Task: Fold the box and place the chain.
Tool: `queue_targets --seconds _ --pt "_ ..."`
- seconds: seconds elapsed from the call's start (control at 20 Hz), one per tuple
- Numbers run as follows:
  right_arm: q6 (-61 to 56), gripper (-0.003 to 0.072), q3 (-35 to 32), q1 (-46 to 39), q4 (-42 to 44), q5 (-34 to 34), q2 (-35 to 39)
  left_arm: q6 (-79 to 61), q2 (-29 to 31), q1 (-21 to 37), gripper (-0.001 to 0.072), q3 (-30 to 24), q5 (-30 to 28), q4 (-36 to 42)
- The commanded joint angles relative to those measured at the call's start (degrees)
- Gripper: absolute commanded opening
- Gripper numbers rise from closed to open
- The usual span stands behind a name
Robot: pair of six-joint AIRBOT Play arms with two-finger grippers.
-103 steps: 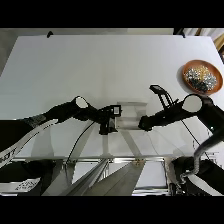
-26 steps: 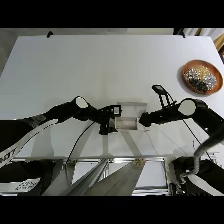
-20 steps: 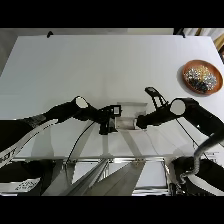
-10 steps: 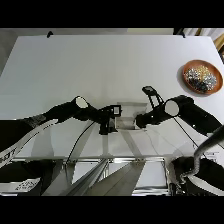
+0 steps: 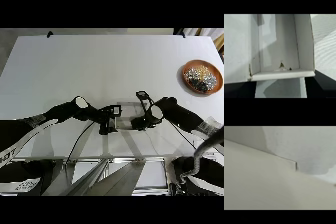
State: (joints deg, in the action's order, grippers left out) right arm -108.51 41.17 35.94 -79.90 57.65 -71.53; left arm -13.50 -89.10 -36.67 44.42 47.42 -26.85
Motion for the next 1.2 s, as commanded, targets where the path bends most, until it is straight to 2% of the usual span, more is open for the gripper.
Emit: queue_targets --seconds 0.0,0.05,0.1,0.3,0.35,0.4,0.45,0.55,0.6,0.7,0.75,0.85,0.9,1.0,1.05,1.15 --pt "-2.7 0.0145 0.4 0.6 -1.8 0.7 -0.7 0.0 0.0 0.0 0.0334 0.0 -0.1 0.0" --pt "-2.5 0.0057 0.4 0.6 -1.8 0.7 -0.7 0.0 0.0 0.0 0.0334 0.0 -0.1 0.0" --pt "-2.5 0.0018 0.4 0.6 -1.7 0.7 -0.7 0.0 0.0 0.0 0.0334 0.0 -0.1 0.0" --pt "-2.5 0.0017 0.4 0.6 -1.8 0.6 -0.7 0.0 0.0 0.0 0.0334 0.0 -0.1 0.0" --pt "-2.5 0.0068 0.4 0.6 -1.8 0.6 -0.7 0.0 0.0 0.0 0.0334 0.0 -0.1 0.0" --pt "-2.5 0.0205 0.4 0.6 -1.8 0.4 -0.7 0.0 0.0 0.0 0.0334 0.0 -0.1 0.0" --pt "-2.5 0.0231 0.4 0.6 -1.8 0.3 -0.7 0.0 0.0 0.0 0.0334 0.0 -0.1 0.0" --pt "-2.5 0.0229 0.4 0.6 -1.8 0.2 -0.7 0.0 0.0 0.0 0.0334 0.0 -0.1 0.0" --pt "-2.5 0.0205 0.4 0.6 -1.8 0.1 -0.7 0.0 0.0 0.0 0.0334 0.0 -0.1 0.0" --pt "-2.5 0.0040 0.4 0.6 -2.0 0.2 -0.7 0.0 0.0 0.0 0.0334 0.0 -0.1 0.0" --pt "-2.5 0.0016 0.4 0.6 -2.0 0.2 -0.7 0.0 0.0 0.0 0.0334 0.0 -0.1 0.0" --pt "-2.5 0.0017 0.4 0.6 -2.0 0.3 -0.7 0.0 0.0 0.0 0.0334 0.0 -0.1 0.0" --pt "-2.4 0.0059 0.4 0.6 -2.0 0.3 -0.5 0.0 0.0 0.0 0.0334 0.0 -0.1 0.0" --pt "-1.4 0.0427 0.4 0.6 -2.0 0.9 0.5 0.0 0.0 0.0 0.0334 0.0 -0.1 0.0" --pt "0.0 0.0487 0.4 0.6 -2.2 1.6 1.5 0.0 0.0 0.0 0.0334 0.0 -0.1 0.0" --pt "2.4 0.0481 0.4 0.6 -3.2 2.3 4.5 0.0 0.0 0.0 0.0334 0.0 -0.1 0.0"
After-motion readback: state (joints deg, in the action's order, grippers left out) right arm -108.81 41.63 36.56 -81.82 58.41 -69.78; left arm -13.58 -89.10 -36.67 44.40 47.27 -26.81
